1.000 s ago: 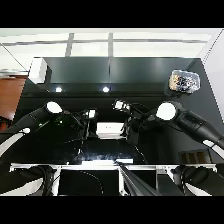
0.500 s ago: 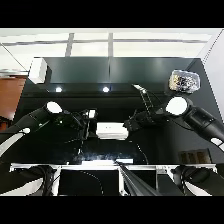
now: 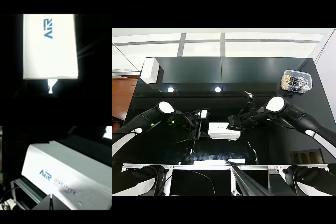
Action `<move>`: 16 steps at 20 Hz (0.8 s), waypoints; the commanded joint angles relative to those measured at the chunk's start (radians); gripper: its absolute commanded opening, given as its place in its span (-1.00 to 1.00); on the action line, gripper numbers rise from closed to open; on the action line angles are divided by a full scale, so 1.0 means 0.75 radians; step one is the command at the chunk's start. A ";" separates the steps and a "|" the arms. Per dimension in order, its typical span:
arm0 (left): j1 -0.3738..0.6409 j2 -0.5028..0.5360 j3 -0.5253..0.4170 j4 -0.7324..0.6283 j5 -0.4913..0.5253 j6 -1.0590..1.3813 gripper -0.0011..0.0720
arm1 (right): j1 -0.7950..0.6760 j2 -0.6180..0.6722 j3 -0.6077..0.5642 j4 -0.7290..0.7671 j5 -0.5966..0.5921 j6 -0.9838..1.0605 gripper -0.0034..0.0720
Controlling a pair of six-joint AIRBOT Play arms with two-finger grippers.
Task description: Fold the box and place the chain.
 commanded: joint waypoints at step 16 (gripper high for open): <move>0.001 0.002 0.001 0.001 0.022 -0.004 0.07 | -0.028 -0.030 0.040 -0.073 0.040 -0.109 -0.82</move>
